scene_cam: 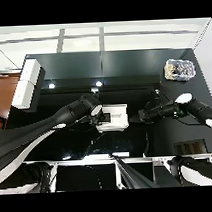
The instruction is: Fold the box and place the chain.
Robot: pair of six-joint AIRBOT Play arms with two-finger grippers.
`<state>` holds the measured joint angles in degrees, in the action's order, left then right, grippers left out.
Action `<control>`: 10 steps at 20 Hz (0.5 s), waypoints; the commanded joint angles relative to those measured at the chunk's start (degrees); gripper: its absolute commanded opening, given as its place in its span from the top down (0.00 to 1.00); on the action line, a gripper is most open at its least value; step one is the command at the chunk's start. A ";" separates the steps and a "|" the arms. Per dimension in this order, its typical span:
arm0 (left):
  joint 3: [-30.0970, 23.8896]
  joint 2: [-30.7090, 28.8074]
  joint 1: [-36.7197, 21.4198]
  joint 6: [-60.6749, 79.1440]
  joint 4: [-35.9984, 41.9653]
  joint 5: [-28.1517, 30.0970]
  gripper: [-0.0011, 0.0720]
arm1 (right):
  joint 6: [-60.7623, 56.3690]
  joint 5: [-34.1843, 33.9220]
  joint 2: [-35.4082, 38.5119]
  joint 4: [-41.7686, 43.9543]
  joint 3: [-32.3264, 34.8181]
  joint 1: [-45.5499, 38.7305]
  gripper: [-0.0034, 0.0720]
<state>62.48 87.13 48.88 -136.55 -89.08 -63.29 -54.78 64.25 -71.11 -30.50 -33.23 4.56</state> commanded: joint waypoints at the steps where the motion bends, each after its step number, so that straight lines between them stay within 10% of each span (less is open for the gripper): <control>1: 0.04 0.00 -0.07 0.00 -0.02 0.02 0.95 | 1.27 6.29 -0.04 -0.13 -3.91 0.13 0.05; 10: 0.04 0.00 -0.07 0.00 -0.02 0.02 0.95 | -7.32 -1.53 -0.04 -1.16 -4.61 8.46 0.23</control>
<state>62.48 87.13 48.88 -136.57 -89.08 -63.26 -58.00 66.61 -71.11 -30.83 -37.60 9.91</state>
